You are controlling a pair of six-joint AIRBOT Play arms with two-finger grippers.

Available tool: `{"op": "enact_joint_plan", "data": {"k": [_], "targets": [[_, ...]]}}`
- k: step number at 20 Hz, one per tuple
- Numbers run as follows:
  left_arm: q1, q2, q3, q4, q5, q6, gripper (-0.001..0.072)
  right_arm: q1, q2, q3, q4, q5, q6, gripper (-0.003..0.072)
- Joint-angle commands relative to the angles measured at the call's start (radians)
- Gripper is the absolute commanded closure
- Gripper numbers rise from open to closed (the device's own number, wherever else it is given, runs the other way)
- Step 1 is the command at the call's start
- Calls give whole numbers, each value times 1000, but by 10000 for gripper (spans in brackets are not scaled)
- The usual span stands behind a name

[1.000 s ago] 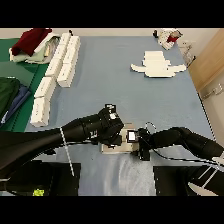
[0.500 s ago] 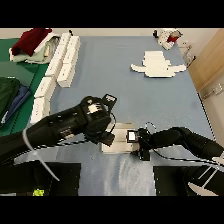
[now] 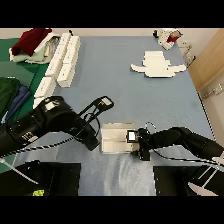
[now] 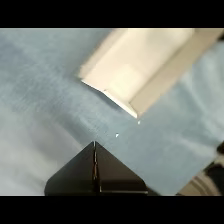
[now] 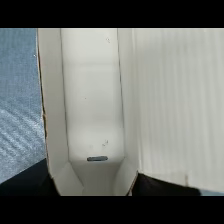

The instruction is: Fold the box.

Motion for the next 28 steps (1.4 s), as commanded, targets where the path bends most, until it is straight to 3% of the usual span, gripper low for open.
{"op": "enact_joint_plan", "data": {"k": [1, 2, 5, 11, 18, 28], "targets": [[192, 105, -184, -293, 99, 686, 508, 1, 0, 1, 0, 0, 0, 256], [241, 110, -232, -326, 136, 792, 27, 1, 0, 1, 0, 0, 0, 256], [324, 109, -366, -371, 302, 914, 20, 1, 0, 1, 0, 0, 0, 257], [337, 89, -565, -735, 540, 1397, 21, 1, 0, 1, 0, 0, 0, 257], [336, -23, -578, -919, 574, 1609, 21, 1, 1, 1, 0, 0, 0, 256], [231, -118, -571, -939, 690, 1598, 21, 1, 0, 1, 0, 0, 0, 256]]}}
